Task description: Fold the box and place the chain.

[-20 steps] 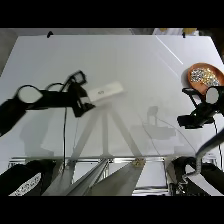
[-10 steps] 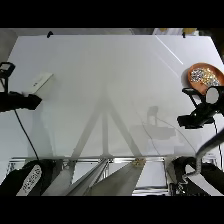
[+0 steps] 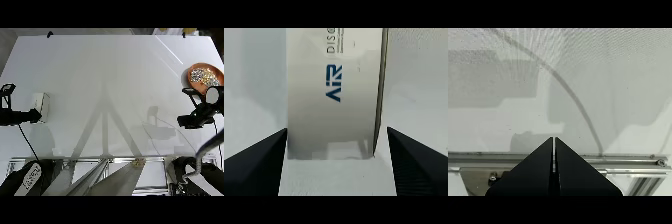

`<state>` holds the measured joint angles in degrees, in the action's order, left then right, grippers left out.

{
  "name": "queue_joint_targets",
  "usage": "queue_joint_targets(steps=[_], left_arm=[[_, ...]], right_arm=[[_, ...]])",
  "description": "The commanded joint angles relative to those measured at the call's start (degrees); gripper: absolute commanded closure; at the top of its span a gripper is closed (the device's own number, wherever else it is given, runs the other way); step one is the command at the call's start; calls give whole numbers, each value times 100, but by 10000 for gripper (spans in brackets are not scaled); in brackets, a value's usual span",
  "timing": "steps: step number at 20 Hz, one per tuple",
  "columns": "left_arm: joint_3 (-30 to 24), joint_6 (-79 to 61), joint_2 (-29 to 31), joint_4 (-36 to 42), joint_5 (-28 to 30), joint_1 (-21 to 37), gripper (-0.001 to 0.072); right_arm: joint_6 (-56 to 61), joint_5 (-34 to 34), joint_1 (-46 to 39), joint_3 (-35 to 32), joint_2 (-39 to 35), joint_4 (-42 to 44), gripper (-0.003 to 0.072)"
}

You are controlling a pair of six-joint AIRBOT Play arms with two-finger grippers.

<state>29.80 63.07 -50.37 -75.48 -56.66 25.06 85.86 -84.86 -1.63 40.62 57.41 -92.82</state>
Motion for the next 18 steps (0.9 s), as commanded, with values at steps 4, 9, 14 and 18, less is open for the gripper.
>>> queue_joint_targets(steps=[4,9,14,18], left_arm=[[-63,39,625,0,-210,20,15],[-63,35,1878,306,-402,-15,15],[-66,13,2568,251,-1049,-590,15],[-76,15,2588,258,-1438,-981,15]], right_arm=[[0,0,-4,-2,4,4,662],[0,-2,-4,-2,4,4,662],[0,0,-4,-2,4,4,662],[0,-2,-4,-2,4,4,662]])
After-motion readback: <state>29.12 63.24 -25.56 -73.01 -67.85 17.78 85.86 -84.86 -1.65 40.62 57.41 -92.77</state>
